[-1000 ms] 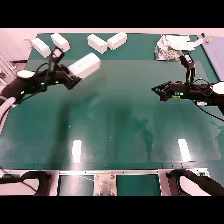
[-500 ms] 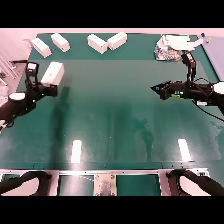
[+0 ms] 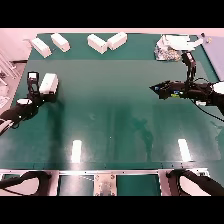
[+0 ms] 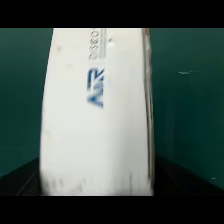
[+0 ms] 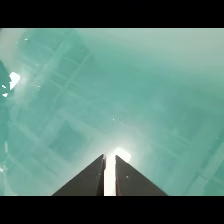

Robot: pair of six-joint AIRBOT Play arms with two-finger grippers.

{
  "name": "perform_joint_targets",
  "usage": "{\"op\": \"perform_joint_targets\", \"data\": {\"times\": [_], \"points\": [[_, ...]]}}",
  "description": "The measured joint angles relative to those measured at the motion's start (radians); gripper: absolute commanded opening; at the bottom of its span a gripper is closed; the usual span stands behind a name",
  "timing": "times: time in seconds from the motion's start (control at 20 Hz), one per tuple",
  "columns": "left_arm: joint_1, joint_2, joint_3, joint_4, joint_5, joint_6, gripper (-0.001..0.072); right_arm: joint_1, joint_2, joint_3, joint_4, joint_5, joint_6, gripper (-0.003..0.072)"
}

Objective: Fold the box and place the chain.

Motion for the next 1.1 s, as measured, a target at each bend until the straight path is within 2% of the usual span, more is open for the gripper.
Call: {"op": "perform_joint_targets", "data": {"times": [0.05, 0.1, 0.15, 0.25, 0.3, 0.35, 0.4, 0.45, 0.5, 0.7, 0.85, 0.95, 1.1], "points": [[0.0, -0.001, 0.003, 0.0, 0.004, 0.001, 0.0688, 0.0, 0.0, 0.0, 0.001, 0.0, 0.0, 0.0223], [0.0, 0.003, 0.005, 0.0, 0.006, 0.005, 0.0689, 0.0, 0.0, 0.0, 0.005, 0.0, 0.0, 0.0312], [0.0, 0.012, 0.006, 0.001, 0.009, 0.012, 0.0718, 0.0, 0.0, 0.0, 0.009, 0.0, 0.0, 0.0348], [0.0, 0.041, 0.007, 0.004, 0.008, 0.028, 0.0718, 0.0, 0.001, 0.0, 0.02, 0.002, 0.0, 0.0347], [0.0, 0.068, 0.006, 0.005, -0.002, 0.037, 0.0718, 0.0, 0.003, 0.0, 0.027, 0.002, 0.0, 0.0321], [0.0, 0.104, 0.003, 0.007, -0.018, 0.042, 0.0717, 0.0, 0.01, 0.0, 0.032, 0.002, 0.0, 0.0192], [0.0, 0.147, -0.001, 0.008, -0.039, 0.043, 0.0623, 0.0, 0.022, 0.0, 0.038, -0.001, 0.0, 0.0122], [0.0, 0.203, -0.008, 0.008, -0.064, 0.042, 0.0293, 0.0, 0.04, 0.0, 0.041, -0.007, 0.0, 0.0007], [0.0, 0.26, -0.019, 0.009, -0.093, 0.038, 0.0021, -0.002, 0.063, 0.0, 0.043, -0.016, 0.0, 0.0009], [-0.011, 0.509, -0.079, 0.023, -0.232, 0.008, 0.0012, -0.002, 0.194, -0.01, 0.049, -0.071, -0.005, 0.0006], [-0.073, 0.67, -0.156, 0.031, -0.258, 0.005, 0.0012, 0.0, 0.327, -0.069, 0.05, -0.156, -0.034, 0.0005], [-0.15, 0.761, -0.228, 0.035, -0.222, 0.018, 0.0012, 0.0, 0.429, -0.146, 0.05, -0.221, -0.064, 0.0005], [-0.285, 0.836, -0.34, 0.035, -0.083, 0.024, 0.0012, 0.0, 0.587, -0.302, 0.049, -0.334, -0.113, 0.0005]]}}
